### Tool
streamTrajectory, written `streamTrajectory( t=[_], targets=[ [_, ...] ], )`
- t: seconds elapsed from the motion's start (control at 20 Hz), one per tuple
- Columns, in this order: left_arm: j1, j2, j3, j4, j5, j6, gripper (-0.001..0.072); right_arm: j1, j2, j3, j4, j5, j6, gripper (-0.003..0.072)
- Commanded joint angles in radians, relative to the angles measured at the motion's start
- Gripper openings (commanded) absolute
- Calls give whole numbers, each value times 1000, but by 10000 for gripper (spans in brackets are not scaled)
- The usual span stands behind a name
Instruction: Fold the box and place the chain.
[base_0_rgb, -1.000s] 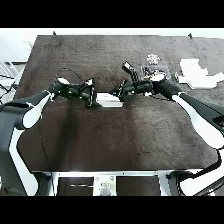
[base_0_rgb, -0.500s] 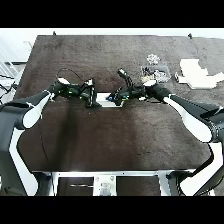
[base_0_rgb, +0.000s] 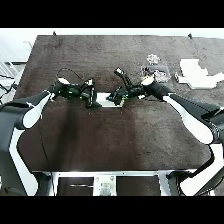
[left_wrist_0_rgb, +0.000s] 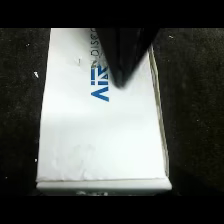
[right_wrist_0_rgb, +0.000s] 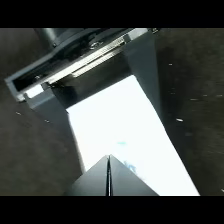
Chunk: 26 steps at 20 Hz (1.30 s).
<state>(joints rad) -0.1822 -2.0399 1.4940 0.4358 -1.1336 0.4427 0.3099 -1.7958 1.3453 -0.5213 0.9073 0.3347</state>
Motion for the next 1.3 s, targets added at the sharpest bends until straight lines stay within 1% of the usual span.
streamTrajectory(
  t=[0.0,0.1,0.3,0.35,0.45,0.55,0.65,0.8,0.9,1.0,1.15,1.2,1.25],
  targets=[
    [0,0,1,2,-1,3,355,-1,96,13,54,-2,6,9],
    [0,0,1,2,-1,3,355,-1,192,13,87,-2,10,9],
    [0,0,1,2,-1,3,355,-2,368,3,93,-4,106,8],
    [0,0,1,2,-1,3,355,-3,419,-14,86,-19,132,8],
    [0,0,1,1,-1,3,354,-15,546,-84,10,-74,223,8],
    [0,0,1,1,-1,3,355,-39,705,-216,-90,-161,315,8],
    [0,1,2,-8,-2,3,355,-68,851,-366,-138,-248,325,9],
    [0,1,2,-11,-1,3,355,-124,1067,-603,-145,-408,324,9],
    [0,1,2,-20,-2,3,355,-164,1188,-747,-145,-505,324,9],
    [0,1,2,-22,-4,3,355,-206,1284,-870,-145,-537,324,9],
    [0,1,2,-30,-55,-19,354,-243,1363,-1001,-145,-537,324,9],
    [0,3,2,-33,-57,-29,326,-248,1371,-1026,-145,-537,324,9],
    [3,8,5,-29,-69,-55,57,-250,1373,-1040,-145,-537,324,9]
  ],
)
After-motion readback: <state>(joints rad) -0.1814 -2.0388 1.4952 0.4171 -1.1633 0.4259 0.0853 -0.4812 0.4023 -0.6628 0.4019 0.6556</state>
